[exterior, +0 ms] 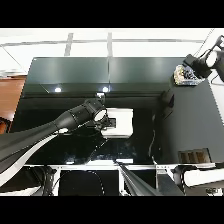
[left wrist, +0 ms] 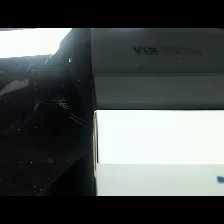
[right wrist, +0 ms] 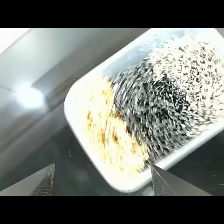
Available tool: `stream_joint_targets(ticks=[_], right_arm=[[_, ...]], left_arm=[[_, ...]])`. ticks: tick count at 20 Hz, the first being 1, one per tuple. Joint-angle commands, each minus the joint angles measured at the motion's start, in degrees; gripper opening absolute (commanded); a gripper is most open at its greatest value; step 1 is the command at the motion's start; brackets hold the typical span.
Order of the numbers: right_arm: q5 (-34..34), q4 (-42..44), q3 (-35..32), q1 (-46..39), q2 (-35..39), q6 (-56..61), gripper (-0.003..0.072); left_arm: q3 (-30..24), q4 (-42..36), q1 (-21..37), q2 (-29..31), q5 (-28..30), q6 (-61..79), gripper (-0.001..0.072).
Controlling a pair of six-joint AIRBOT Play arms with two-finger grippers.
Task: Fold the box and place the chain.
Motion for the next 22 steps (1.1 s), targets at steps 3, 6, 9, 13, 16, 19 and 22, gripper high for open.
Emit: stream_joint_targets(ticks=[3, 6, 9, 13, 16, 19, 22], right_arm=[[15.34, 13.25, 21.05, -4.79, -17.16, 12.0, 0.0605], [14.03, 14.56, 21.07, -4.76, -18.67, 12.52, 0.0605], [13.22, 14.43, 21.07, -4.66, -18.88, 12.48, 0.0604], [11.87, 14.82, 21.07, -4.61, -19.82, 12.55, 0.0604], [12.35, 14.49, 21.07, -4.31, -21.05, 9.99, 0.0536], [12.33, 14.78, 21.07, -4.37, -20.81, 3.63, 0.0133], [12.7, 14.8, 21.11, -4.44, -18.08, -6.95, 0.0012]], left_arm=[[0.02, -0.02, 0.04, -0.02, -1.49, 0.0, 0.0023], [0.02, -0.04, 0.02, -0.02, -1.6, 0.0, 0.0023], [0.02, -0.02, 0.04, -0.02, -1.55, 0.0, 0.0023], [0.02, -0.02, 0.04, -0.02, -1.53, 0.0, 0.0023], [0.02, -0.02, 0.04, -0.02, -1.55, 0.0, 0.0023], [0.02, -0.04, 0.04, -0.02, -1.57, 0.0, 0.0023], [0.02, -0.04, 0.04, -0.02, -1.53, 0.0, 0.0023]])
